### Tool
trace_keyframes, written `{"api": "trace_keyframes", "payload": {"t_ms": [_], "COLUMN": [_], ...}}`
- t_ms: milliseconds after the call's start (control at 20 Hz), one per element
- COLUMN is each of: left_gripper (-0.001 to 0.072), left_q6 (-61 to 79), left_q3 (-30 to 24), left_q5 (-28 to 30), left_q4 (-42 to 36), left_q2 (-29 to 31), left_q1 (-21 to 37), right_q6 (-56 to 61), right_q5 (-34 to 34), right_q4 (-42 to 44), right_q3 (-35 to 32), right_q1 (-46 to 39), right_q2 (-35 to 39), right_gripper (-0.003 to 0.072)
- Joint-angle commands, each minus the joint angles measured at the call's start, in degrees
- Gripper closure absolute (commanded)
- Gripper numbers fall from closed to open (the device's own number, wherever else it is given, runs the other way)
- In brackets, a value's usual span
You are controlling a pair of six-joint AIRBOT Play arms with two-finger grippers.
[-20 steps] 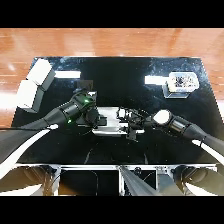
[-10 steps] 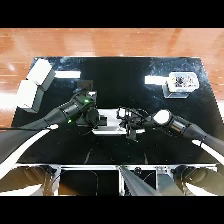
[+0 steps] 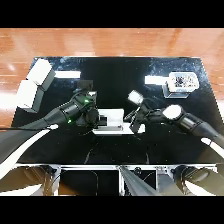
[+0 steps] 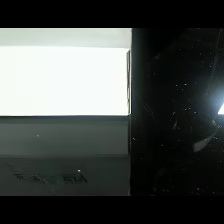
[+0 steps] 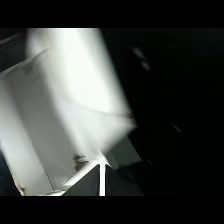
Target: Fold the box and place the chain.
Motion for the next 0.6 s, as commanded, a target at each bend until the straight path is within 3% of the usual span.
{"api": "trace_keyframes", "payload": {"t_ms": [0, 150, 250, 400, 550], "left_gripper": [0.0694, 0.0694, 0.0694, 0.0695, 0.0695], "left_q6": [0.0, 0.0, 0.0, 0.0, 0.0], "left_q3": [0.0, 0.0, 0.0, 0.0, 0.0], "left_q5": [0.0, 0.0, 0.1, 0.2, 0.0], "left_q4": [0.0, 0.0, 0.0, 0.0, -0.2], "left_q2": [0.0, 0.0, 0.0, 0.0, 0.0], "left_q1": [0.0, 0.0, 0.0, 0.0, 0.0], "right_q6": [14.3, 17.0, 27.0, 39.6, 48.6], "right_q5": [8.9, 19.1, 24.0, 25.6, 22.2], "right_q4": [0.1, 1.2, -0.6, -9.0, -11.3], "right_q3": [0.1, 0.1, 0.1, -0.5, -4.2], "right_q1": [-7.7, -14.7, -21.3, -30.2, -32.5], "right_q2": [1.7, 2.1, 2.1, 2.1, 1.8], "right_gripper": [0.0625, 0.0626, 0.0626, 0.0625, 0.0626]}}
